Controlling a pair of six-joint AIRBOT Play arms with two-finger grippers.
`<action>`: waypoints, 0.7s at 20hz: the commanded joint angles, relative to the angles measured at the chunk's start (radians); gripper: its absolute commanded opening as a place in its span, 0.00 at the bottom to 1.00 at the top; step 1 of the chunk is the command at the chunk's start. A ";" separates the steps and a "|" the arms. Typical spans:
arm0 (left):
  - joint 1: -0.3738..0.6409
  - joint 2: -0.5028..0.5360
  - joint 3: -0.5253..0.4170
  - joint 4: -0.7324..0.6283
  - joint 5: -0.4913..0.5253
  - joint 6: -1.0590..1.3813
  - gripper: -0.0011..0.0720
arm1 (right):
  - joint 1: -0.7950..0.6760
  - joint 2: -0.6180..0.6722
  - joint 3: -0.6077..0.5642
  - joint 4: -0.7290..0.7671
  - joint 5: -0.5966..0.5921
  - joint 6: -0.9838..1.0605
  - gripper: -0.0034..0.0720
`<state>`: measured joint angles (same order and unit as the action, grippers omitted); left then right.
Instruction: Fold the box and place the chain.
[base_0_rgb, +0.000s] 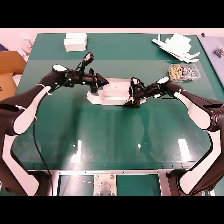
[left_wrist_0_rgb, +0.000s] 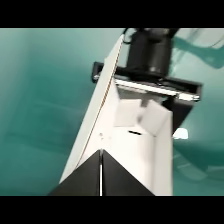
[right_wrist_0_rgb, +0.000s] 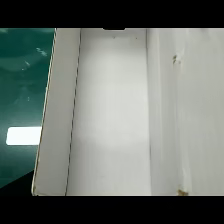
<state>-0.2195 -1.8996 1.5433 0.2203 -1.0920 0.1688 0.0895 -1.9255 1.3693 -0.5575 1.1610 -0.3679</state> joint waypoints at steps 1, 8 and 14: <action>-0.017 -0.005 -0.005 0.010 0.151 0.050 0.04 | 0.001 0.000 0.000 0.000 0.000 0.000 0.87; -0.017 -0.014 -0.005 0.180 0.209 -0.004 0.04 | 0.001 0.000 0.000 0.000 0.000 0.000 0.87; -0.036 -0.041 -0.004 0.183 0.208 -0.002 0.04 | 0.001 0.000 0.000 0.000 0.000 0.000 0.87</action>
<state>-0.2478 -1.9312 1.5387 0.3897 -0.8886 0.1703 0.0898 -1.9255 1.3693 -0.5575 1.1610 -0.3679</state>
